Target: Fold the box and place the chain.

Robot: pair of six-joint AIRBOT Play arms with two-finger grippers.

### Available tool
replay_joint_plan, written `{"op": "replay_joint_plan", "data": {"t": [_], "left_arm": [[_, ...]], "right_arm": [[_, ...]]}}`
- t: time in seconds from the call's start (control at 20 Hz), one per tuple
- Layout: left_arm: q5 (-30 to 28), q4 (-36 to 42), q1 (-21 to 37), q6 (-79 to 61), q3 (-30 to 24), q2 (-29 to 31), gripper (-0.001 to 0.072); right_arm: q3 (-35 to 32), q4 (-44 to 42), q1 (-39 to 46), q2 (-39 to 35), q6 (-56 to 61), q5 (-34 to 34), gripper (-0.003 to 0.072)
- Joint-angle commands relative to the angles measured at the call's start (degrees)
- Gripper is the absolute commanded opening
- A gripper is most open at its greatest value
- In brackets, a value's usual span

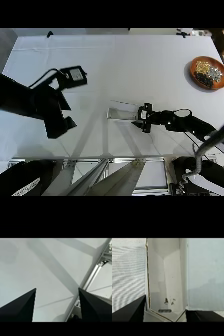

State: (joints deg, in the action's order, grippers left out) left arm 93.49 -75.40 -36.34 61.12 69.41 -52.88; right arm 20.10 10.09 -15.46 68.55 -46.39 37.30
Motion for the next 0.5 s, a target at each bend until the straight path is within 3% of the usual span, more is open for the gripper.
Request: {"op": "replay_joint_plan", "data": {"t": [0.0,0.25,0.35,0.45], "left_arm": [[-3.17,-0.96,-8.44,-1.99,-0.02,-0.24,0.0581],[-9.77,-5.51,-12.83,-14.75,-0.94,-9.4,0.0577],[-13.09,-3.61,-10.71,-21.29,-5.73,-13.29,0.0577],[-19.26,3.91,-4.26,-27.17,-12.76,-14.82,0.0597]], "right_arm": [[-0.02,0.0,0.0,0.02,0.0,0.0,0.0338],[-0.02,0.0,0.0,0.02,0.0,0.0,0.0338],[-0.02,0.0,0.0,0.02,0.0,0.0,0.0338],[-0.02,0.0,0.0,0.02,0.0,0.0,0.0338]]}}
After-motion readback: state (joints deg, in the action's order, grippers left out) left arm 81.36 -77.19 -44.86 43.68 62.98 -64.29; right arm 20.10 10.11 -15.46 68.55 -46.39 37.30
